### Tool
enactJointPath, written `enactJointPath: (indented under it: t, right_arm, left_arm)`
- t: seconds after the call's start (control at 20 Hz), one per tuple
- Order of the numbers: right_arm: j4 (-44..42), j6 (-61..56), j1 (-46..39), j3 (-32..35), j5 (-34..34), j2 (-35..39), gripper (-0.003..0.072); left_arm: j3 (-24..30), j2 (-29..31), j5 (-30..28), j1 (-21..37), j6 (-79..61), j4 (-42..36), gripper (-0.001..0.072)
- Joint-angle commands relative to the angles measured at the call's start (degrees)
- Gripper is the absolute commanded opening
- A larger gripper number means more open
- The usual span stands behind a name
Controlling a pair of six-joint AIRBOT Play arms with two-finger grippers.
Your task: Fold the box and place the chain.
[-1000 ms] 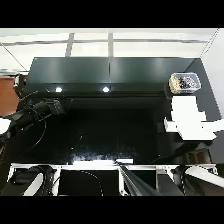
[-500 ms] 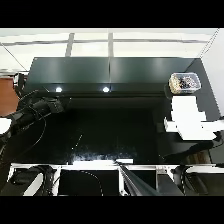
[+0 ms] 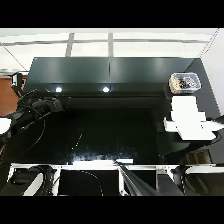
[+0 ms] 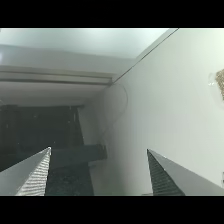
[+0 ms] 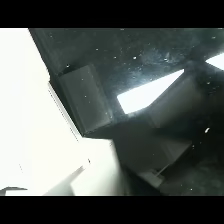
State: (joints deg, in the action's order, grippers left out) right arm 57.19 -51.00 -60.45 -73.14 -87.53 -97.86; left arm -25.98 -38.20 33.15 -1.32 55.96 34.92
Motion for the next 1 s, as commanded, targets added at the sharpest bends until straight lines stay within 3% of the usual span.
enactJointPath:
  t: [0.0,0.05,0.1,0.3,0.45,0.75,0.95]
  right_arm:
    - [0.74,-0.57,0.44,-0.04,-1.73,0.11,0.0146]
    - [0.7,-0.35,0.44,-0.04,-2.19,0.17,0.0047]
    - [0.61,-0.37,0.46,-0.04,-2.86,0.22,0.0009]
    - [-8.04,-0.26,1.05,1.75,-8.92,0.92,0.0009]
    - [-15.54,1.44,4.39,8.55,-9.33,4.33,0.0009]
    - [-37.48,7.45,21.16,33.4,4.0,20.13,0.0009]
    - [-43.93,7.13,38.77,49.86,20.52,38.38,0.0009]
  left_arm:
    - [-0.02,-0.04,0.04,-0.02,0.0,0.02,0.0708]
    - [-0.02,-0.04,0.02,-0.02,0.0,0.02,0.0708]
    - [-0.02,-0.04,0.02,-0.02,0.0,0.02,0.0708]
    - [-0.02,-0.04,0.07,-0.02,-0.02,0.02,0.0708]
    - [-0.02,-0.02,0.2,-0.02,-0.07,0.02,0.0707]
    - [0.0,-0.07,6.12,-0.13,-0.07,0.02,0.0703]
    - [0.0,-0.74,11.41,-0.13,-0.07,0.0,0.0704]
